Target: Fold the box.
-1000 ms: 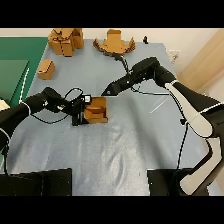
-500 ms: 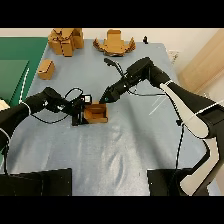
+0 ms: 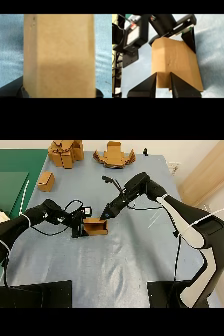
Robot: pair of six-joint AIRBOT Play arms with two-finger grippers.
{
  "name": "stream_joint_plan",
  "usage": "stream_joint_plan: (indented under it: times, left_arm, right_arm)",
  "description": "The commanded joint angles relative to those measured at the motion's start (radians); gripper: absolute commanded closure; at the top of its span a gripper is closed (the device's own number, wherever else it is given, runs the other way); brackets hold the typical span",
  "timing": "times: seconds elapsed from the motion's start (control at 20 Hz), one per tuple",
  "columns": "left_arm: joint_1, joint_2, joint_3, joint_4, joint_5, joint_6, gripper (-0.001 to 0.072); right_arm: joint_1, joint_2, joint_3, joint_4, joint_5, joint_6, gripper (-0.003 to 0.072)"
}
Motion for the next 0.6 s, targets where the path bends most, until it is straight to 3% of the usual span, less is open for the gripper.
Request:
stream_joint_plan:
  times: [0.0, 0.2, 0.3, 0.4, 0.5, 0.55]
  left_arm:
    - [-0.001, 0.000, 0.000, 0.000, 0.000, 0.000, 0.0355]
    - [-0.001, 0.000, 0.000, 0.000, 0.000, 0.000, 0.0354]
    - [-0.001, 0.000, 0.000, 0.000, 0.000, 0.000, 0.0355]
    - [-0.001, 0.000, 0.000, 0.000, 0.000, 0.000, 0.0354]
    - [-0.001, 0.000, 0.000, 0.000, 0.000, -0.001, 0.0354]
    - [-0.001, 0.000, 0.000, 0.000, 0.000, -0.001, 0.0354]
  right_arm:
    - [0.029, -0.003, 0.001, -0.096, 0.093, 0.007, 0.0396]
    - [0.085, 0.047, 0.001, -0.214, 0.140, 0.008, 0.0400]
    - [0.103, 0.070, 0.000, -0.252, 0.141, 0.018, 0.0460]
    - [0.106, 0.088, -0.007, -0.246, 0.145, 0.043, 0.0461]
    - [0.106, 0.111, -0.049, -0.242, 0.163, 0.048, 0.0539]
    - [0.107, 0.124, -0.081, -0.243, 0.183, 0.048, 0.0542]
